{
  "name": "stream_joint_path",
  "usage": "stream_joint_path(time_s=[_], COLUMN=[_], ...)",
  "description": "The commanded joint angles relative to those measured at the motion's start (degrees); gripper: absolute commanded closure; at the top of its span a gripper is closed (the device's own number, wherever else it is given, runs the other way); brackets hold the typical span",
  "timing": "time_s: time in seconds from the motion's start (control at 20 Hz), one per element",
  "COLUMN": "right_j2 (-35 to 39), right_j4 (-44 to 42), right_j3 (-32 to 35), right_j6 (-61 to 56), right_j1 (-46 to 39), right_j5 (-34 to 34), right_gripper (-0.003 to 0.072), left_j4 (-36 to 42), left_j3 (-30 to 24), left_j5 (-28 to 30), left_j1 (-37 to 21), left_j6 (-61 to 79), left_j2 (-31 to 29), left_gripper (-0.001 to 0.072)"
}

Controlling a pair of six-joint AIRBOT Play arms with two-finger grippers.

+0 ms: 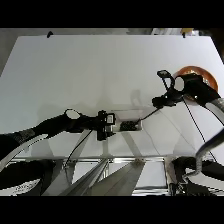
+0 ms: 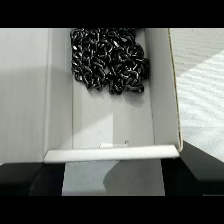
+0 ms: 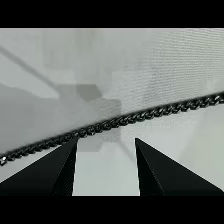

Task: Fold the box and place the chain.

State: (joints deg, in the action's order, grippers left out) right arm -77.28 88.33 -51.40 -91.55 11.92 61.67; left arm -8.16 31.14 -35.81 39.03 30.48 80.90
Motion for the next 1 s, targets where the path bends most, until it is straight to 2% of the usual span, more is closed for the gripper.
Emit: stream_joint_path(time_s=[0.0,0.45,0.5,0.55,0.65,0.85,0.95], right_j2=[-0.9,-2.0,-2.0,-2.0,-2.0,-2.0,-1.4], right_j4=[0.2,0.0,0.0,0.0,-0.1,0.0,-0.1], right_j3=[1.6,2.6,2.6,2.6,2.6,2.6,2.6], right_j6=[-1.5,-1.5,-1.4,-1.5,-1.4,-0.7,1.7], right_j1=[0.0,0.0,0.0,0.0,0.0,0.0,0.0], right_j5=[-0.2,-2.6,-2.6,-2.6,-2.5,-0.3,1.8], right_gripper=[0.0281,0.0291,0.0321,0.0405,0.0464,0.0666,0.0664], left_j4=[0.0,0.0,0.0,0.0,0.0,0.0,0.0], left_j3=[0.0,0.0,0.0,0.0,0.0,0.0,0.0], left_j5=[0.0,0.0,0.0,0.0,0.0,0.0,0.0], left_j1=[0.0,0.0,0.0,0.0,0.0,0.0,0.0], left_j6=[0.0,0.0,0.0,0.0,0.0,0.0,0.0], left_j2=[0.0,0.0,0.0,0.0,0.0,0.0,0.0], left_gripper=[0.0539,0.0539,0.0539,0.0539,0.0539,0.0539,0.0539])
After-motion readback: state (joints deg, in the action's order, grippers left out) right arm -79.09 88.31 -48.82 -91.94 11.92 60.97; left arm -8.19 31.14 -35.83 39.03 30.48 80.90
